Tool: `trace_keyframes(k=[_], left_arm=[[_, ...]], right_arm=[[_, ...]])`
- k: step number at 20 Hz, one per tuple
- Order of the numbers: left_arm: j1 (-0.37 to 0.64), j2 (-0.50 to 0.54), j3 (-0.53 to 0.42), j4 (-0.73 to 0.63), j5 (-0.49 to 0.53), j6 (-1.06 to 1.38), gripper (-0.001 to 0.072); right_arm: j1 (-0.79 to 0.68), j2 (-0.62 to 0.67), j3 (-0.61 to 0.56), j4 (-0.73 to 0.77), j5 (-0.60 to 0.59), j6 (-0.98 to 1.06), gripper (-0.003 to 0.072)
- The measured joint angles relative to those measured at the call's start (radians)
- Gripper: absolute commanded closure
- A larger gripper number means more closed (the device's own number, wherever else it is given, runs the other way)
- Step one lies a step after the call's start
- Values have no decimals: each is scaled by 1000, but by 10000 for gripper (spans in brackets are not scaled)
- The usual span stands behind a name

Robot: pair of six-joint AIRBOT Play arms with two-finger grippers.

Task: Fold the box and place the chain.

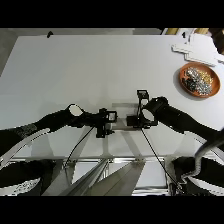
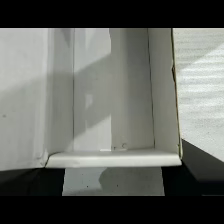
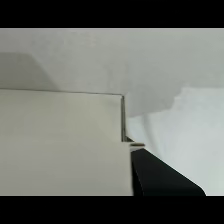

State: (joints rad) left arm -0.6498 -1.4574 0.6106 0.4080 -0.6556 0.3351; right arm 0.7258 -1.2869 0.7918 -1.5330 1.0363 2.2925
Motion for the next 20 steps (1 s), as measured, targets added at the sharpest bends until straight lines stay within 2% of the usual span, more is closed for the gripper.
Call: trace_keyframes(k=[6, 8, 10, 11, 13, 16, 17, 20], left_arm=[[0, 0, 0, 0, 0, 0, 491], [0, 0, 0, 0, 0, 0, 491], [0, 0, 0, 0, 0, 0, 491], [0, 0, 0, 0, 0, 0, 491], [0, 0, 0, 0, 0, 0, 491], [0, 0, 0, 0, 0, 0, 491], [0, 0, 0, 0, 0, 0, 491], [0, 0, 0, 0, 0, 0, 491]], right_arm=[[0, -2, 0, -50, 23, 0, 467], [0, -5, -1, -51, 24, 0, 508], [0, -10, -2, -44, 24, 1, 511], [0, -13, -3, -38, 24, 2, 538], [0, -18, -3, -26, 19, 2, 667], [0, -21, -3, -17, 21, 6, 667], [0, -22, -3, -14, 21, 3, 661], [0, -19, -5, -13, 32, -30, 345]])
